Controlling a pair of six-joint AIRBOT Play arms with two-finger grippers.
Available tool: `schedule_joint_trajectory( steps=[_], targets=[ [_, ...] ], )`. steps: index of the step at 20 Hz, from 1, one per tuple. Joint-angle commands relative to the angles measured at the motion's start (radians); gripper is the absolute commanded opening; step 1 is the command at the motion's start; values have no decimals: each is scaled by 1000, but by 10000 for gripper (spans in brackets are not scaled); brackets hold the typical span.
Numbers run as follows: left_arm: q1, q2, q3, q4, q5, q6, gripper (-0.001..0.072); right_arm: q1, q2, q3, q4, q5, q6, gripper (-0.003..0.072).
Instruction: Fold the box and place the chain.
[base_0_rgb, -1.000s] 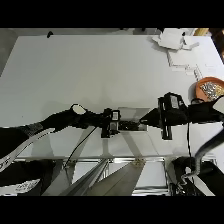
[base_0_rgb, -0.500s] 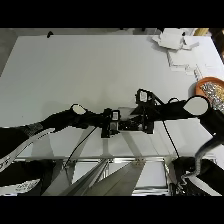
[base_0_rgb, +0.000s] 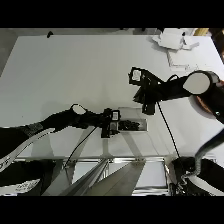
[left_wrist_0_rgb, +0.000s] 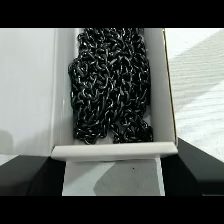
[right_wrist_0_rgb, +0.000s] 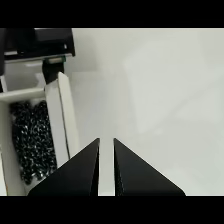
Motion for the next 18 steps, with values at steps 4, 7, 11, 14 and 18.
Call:
schedule_joint_trajectory(
  steps=[4, 7, 11, 14, 18],
  targets=[
    [0, 0, 0, 0, 0, 0, 206, 51, -97, -65, -34, 62, 6, 122],
    [0, 0, 0, 0, 0, 0, 206, 106, -70, -114, -34, 61, 6, 123],
    [0, 0, 0, 0, 0, 0, 206, 197, -6, -185, -34, 13, -3, 208],
    [0, 0, 0, 0, 0, 0, 206, 253, 28, -247, -45, -88, -28, 220],
    [0, 0, 0, 0, 0, 0, 206, 260, 28, -251, -56, -97, -27, 276]
  ],
)
